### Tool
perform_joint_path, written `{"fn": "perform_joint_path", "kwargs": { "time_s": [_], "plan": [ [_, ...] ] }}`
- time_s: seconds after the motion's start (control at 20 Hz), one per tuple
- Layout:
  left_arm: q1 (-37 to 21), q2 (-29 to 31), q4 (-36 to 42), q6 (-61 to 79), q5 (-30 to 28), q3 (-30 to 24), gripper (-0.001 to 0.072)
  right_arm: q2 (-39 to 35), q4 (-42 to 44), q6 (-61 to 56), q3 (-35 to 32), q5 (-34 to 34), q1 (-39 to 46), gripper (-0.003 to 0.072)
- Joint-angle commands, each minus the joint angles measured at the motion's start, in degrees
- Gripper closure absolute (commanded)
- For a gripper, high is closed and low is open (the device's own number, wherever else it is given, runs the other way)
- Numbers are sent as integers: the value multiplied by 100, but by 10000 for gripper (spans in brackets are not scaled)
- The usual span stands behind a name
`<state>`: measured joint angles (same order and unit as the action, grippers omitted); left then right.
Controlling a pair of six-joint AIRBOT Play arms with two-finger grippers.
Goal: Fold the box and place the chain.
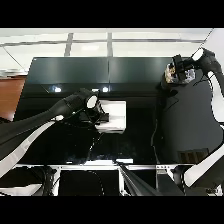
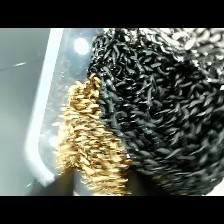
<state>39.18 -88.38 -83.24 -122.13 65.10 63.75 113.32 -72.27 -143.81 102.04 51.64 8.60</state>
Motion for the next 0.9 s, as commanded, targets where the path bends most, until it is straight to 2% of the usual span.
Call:
{"fn": "perform_joint_path", "kwargs": {
  "time_s": [0.0,0.1,0.15,0.25,0.5,0.75,0.85],
  "plan": [
    [-4,-4,24,0,-7,4,682,44,-7,610,-2,-15,2,628],
    [-4,-4,24,0,-15,4,682,-52,7,1086,-2,136,55,630],
    [-4,-4,24,0,-13,4,682,-157,31,1471,-2,208,92,670],
    [-4,-4,24,0,-17,4,682,-487,31,2323,-2,341,138,669],
    [-4,-4,22,0,-17,4,682,-1744,59,3781,-2,551,188,669],
    [-4,-4,24,0,-13,4,682,-3056,623,4640,94,400,188,670],
    [-4,-4,22,0,-13,4,682,-3576,885,4951,92,588,186,670]
  ]
}}
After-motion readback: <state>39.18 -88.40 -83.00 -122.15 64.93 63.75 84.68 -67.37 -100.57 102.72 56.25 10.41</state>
